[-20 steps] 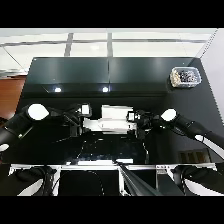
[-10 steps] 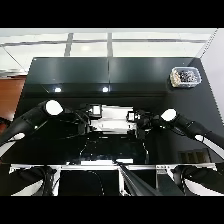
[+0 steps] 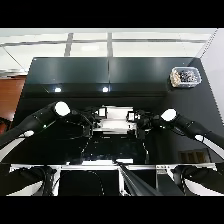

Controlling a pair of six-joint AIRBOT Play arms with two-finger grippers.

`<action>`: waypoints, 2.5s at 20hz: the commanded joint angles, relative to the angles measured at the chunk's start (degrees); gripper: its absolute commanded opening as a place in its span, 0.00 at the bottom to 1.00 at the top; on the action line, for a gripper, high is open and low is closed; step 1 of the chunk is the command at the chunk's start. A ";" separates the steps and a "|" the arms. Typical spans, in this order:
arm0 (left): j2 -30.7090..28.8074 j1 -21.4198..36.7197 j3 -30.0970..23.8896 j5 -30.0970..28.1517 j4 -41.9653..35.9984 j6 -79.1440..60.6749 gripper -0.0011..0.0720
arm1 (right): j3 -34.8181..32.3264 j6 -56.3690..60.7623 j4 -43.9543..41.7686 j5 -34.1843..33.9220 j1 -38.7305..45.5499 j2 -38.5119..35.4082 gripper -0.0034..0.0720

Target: Fold the box and place the chain.

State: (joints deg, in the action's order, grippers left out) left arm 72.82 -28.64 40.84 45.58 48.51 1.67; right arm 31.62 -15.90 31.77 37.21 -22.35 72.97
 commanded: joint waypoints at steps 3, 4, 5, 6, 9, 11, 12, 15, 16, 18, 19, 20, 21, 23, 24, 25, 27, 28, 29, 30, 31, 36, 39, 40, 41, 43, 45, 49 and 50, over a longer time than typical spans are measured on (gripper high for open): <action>1.05 -0.11 0.07 -0.26 -5.70 -0.09 0.32 | -0.02 0.02 -0.02 0.02 -0.04 0.04 0.29; 1.55 -0.17 0.07 -0.24 -6.45 -0.09 0.32 | -0.02 0.02 -0.02 0.02 -0.04 0.04 0.29; 1.97 -0.52 0.07 -0.44 -6.58 -0.26 0.32 | -0.02 0.02 -0.02 0.02 -0.04 0.04 0.29; 2.27 -0.83 0.07 -0.85 -6.62 -0.48 0.32 | -0.02 0.02 -0.02 0.04 -0.04 0.04 0.29; 2.91 -1.42 0.07 -3.61 -7.72 -0.46 0.32 | -0.02 0.04 -0.02 0.02 -0.04 0.04 0.29; 2.93 -1.42 0.07 -5.07 -8.92 -0.48 0.32 | -0.02 0.02 -0.02 0.02 -0.04 0.04 0.29; 2.93 -1.42 0.07 -5.09 -8.96 -0.46 0.32 | -0.02 0.02 -0.02 0.02 -0.04 0.04 0.29; 2.97 -1.42 0.07 -4.87 -8.96 -0.46 0.32 | -0.02 0.02 -0.02 0.02 -0.04 0.04 0.29; 3.04 -1.44 0.07 -4.79 -8.98 -0.46 0.32 | -0.02 0.04 -0.02 0.02 -0.04 0.04 0.29; 3.17 -1.79 0.07 -4.66 -9.01 -0.44 0.32 | -0.02 0.02 -0.02 0.02 -0.04 0.04 0.29; 3.23 -2.10 0.07 -4.66 -9.16 -0.44 0.32 | -0.02 0.02 -0.02 0.02 -0.04 0.04 0.29; 3.39 -2.25 0.07 -4.57 -9.25 -0.44 0.32 | -0.02 0.02 -0.02 0.02 -0.04 0.04 0.29; 3.56 -2.58 0.07 -4.63 -9.35 -0.44 0.32 | -0.02 0.02 -0.02 0.02 -0.04 0.04 0.29; 3.78 -3.04 0.07 -4.68 -9.38 -0.44 0.31 | -0.02 0.02 -0.02 0.02 -0.04 0.04 0.29; 3.78 -3.08 0.07 -4.66 -9.38 -0.44 0.20 | -0.02 0.02 -0.02 0.02 -0.04 0.04 0.29; 3.78 -3.08 0.07 -4.57 -9.38 -0.44 0.07 | -0.02 0.02 -0.02 0.02 -0.04 0.04 0.29; 3.78 -3.08 0.07 -4.46 -9.40 -0.44 0.07 | -0.02 0.02 -0.02 0.02 -0.04 0.04 0.29; 3.78 -3.08 0.07 -4.48 -9.40 -0.44 0.16 | -0.02 0.02 -0.02 0.02 -0.04 0.04 0.29; 3.78 -3.08 0.07 -4.50 -9.40 -0.44 0.38 | -0.02 0.04 -0.02 0.02 -0.04 0.04 0.29; 3.78 -3.08 0.07 -4.50 -9.38 -0.44 0.49 | -0.02 0.02 -0.02 0.02 -0.04 0.04 0.29; 3.78 -3.06 0.07 -4.46 -9.38 -0.44 0.46 | -0.02 0.02 -0.02 0.02 -0.04 0.04 0.29; 3.74 -3.13 0.07 -4.44 -9.22 -0.39 0.57 | -0.02 0.02 -0.02 0.02 -0.04 0.04 0.29; 2.47 -2.93 0.44 -3.98 -3.34 4.20 0.08 | -0.02 0.02 -0.02 0.02 -0.04 0.04 0.29; 1.31 -2.69 0.44 -3.76 -0.55 7.21 0.05 | -0.02 0.02 -0.02 0.02 -0.04 0.04 0.29; -0.33 -2.05 0.44 -3.10 2.45 10.84 0.05 | -0.02 0.02 -0.02 0.02 -0.04 0.04 0.29; -4.57 0.59 0.42 -1.44 6.56 18.51 0.05 | -0.02 0.02 -0.02 0.02 -0.04 0.04 0.29; -9.62 5.01 0.42 1.14 7.82 24.94 0.05 | -0.02 0.02 -0.02 0.02 -0.04 0.04 0.29; -18.12 17.16 0.35 9.75 8.74 31.04 0.05 | -0.02 0.02 -0.02 0.02 -0.04 0.04 0.29; -19.34 20.22 0.28 12.04 8.70 33.64 0.05 | -0.02 0.02 -0.02 0.02 -0.04 0.04 0.29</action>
State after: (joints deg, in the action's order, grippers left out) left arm 58.35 -15.97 41.21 50.83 55.68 28.38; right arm 31.62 -15.88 31.75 37.21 -22.35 72.97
